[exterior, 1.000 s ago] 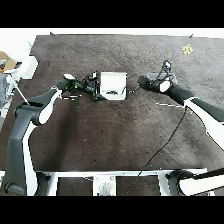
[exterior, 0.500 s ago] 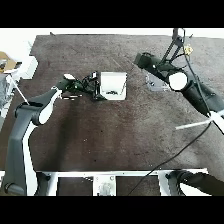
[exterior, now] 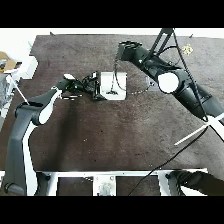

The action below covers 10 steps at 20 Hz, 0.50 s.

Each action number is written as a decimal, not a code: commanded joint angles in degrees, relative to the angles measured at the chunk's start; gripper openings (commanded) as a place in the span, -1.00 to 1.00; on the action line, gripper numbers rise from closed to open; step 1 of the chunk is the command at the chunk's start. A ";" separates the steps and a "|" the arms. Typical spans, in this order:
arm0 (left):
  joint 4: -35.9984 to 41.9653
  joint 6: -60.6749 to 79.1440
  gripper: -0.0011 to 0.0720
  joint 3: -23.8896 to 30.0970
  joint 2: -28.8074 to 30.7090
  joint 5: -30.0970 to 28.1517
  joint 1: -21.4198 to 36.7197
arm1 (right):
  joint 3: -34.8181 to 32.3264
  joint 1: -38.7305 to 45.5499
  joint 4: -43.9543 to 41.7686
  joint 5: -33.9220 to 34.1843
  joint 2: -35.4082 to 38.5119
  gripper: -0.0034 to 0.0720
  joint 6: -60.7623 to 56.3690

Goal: Fold the box and place the chain.

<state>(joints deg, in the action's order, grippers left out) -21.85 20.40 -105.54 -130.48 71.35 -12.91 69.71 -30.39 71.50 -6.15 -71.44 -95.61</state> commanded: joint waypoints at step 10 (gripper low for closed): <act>-0.02 0.02 -0.03 0.00 0.00 0.00 0.04 | -0.02 -0.24 3.96 -13.94 -10.03 -0.33 -0.02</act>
<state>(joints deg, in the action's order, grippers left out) -21.85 20.40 -105.54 -130.45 71.35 -12.91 69.76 -31.09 73.19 -15.90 -79.64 -95.64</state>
